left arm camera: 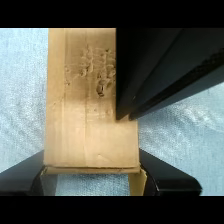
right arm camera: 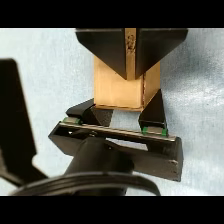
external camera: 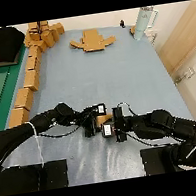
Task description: Fold the box.
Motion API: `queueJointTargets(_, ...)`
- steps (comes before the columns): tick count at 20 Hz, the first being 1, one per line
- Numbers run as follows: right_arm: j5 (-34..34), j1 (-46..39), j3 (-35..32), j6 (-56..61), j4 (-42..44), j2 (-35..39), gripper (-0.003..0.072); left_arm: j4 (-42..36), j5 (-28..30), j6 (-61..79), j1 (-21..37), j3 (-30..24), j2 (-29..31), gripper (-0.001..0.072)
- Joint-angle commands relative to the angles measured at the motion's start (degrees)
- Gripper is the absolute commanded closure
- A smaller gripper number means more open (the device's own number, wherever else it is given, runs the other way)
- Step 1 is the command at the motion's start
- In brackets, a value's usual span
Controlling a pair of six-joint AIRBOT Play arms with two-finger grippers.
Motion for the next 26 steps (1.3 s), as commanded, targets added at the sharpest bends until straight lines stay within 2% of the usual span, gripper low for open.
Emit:
queueJointTargets(1, -0.44, 0.0, 0.04, 0.04, 0.02, -0.2, 0.0601, -0.02, 0.0, 0.0, 0.02, 0.07, -0.02, 0.0244)
queueJointTargets(26, -0.35, -0.7, -0.42, 0.02, 0.0, -0.98, 0.0601, 0.0, 0.02, 0.0, 0.02, 0.07, -0.02, 0.0244)
